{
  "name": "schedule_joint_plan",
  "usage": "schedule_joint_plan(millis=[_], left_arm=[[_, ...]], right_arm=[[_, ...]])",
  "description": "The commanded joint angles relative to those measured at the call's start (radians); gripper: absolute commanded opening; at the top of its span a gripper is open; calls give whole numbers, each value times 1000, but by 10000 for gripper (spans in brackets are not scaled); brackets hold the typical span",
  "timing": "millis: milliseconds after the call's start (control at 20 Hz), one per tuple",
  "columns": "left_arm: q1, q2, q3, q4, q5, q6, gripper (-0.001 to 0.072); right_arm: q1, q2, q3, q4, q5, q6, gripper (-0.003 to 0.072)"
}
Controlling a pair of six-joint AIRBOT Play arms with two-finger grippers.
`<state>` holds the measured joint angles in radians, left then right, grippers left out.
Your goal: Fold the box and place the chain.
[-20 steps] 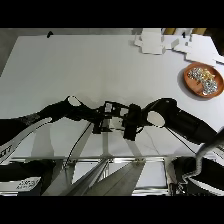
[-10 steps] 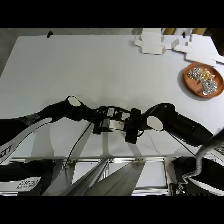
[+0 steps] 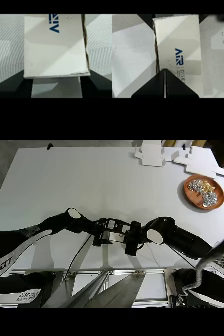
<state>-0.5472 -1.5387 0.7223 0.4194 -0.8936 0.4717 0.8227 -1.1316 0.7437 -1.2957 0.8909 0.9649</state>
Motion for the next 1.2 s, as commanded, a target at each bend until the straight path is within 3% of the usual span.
schedule_joint_plan(millis=[0, 400, 650, 950, 1150], left_arm=[[1, 1, 0, 0, 0, -1, 114], [1, 1, 0, 0, -1, -1, 114], [1, 1, 0, 0, 0, -1, 114], [1, 1, 0, 0, 0, -1, 114], [1, 1, 0, 0, 0, -1, 114]], right_arm=[[1, -1, -2, -3, -2, 8, 17], [1, 12, -12, -12, -5, 58, 17], [-56, 159, 30, -104, 24, 254, 17], [-374, 365, 41, -336, 319, 510, 17], [-578, 365, 19, -341, 352, 610, 17]])
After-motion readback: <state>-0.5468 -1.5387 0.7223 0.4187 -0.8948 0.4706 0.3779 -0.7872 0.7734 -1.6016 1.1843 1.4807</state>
